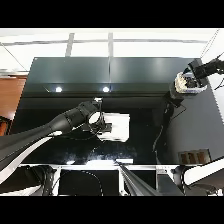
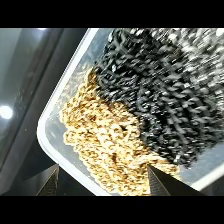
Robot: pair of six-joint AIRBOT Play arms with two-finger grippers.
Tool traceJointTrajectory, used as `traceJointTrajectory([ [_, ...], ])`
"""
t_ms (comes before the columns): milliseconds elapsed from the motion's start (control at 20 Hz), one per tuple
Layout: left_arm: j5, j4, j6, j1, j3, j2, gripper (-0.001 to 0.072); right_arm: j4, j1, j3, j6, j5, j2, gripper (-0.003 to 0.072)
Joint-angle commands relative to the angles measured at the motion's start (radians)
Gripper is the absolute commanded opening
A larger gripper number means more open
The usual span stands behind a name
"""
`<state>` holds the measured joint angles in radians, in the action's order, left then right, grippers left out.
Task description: Fold the box and place the chain.
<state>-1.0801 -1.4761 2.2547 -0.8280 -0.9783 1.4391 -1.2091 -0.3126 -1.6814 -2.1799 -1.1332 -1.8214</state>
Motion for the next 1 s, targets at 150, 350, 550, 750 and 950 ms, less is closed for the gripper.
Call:
traceJointTrajectory([
  [150,-0.002,0.000,0.000,0.001,0.000,0.000,0.0028,0.000,0.003,-0.020,-0.038,-0.012,-0.039,0.0618],
  [350,0.000,0.000,0.000,0.001,0.000,0.000,0.0028,0.005,0.019,-0.020,-0.015,-0.011,-0.071,0.0618],
  [550,-0.001,0.000,0.000,0.001,0.000,0.000,0.0028,0.008,0.024,-0.020,0.000,0.007,-0.079,0.0486],
  [750,-0.001,0.000,0.000,0.001,0.000,0.000,0.0028,0.037,0.024,-0.020,0.140,-0.029,-0.079,0.0059],
  [950,-0.001,0.000,0.000,0.001,0.000,0.000,0.0028,0.074,0.018,-0.022,0.288,-0.045,-0.040,0.0008],
])
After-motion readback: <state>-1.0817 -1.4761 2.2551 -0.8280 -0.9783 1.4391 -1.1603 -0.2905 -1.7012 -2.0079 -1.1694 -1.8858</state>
